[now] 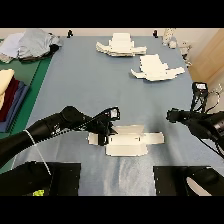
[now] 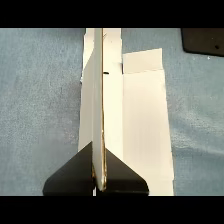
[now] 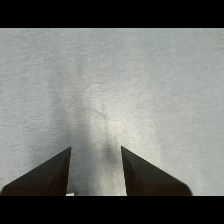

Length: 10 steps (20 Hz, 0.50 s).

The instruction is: Fold the box.

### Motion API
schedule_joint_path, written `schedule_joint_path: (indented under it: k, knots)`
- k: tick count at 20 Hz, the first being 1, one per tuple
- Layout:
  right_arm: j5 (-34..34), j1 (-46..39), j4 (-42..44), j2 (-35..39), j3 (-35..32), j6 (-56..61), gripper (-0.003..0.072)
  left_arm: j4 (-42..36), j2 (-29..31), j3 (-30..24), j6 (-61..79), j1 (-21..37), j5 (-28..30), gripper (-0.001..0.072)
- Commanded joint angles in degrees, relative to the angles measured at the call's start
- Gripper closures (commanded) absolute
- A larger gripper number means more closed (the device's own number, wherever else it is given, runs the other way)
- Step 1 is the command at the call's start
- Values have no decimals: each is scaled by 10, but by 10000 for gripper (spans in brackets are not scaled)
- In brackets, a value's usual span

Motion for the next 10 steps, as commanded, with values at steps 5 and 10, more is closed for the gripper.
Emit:
schedule_joint_path:
  k: [5, 10]
  knots:
    - [0, 0, 14, -2, 0, 2, 189, 1, 1, 38, 0, 57, -92, 699]
    - [0, 0, 17, -2, 0, 2, 190, 0, -26, 38, 0, 56, -118, 699]
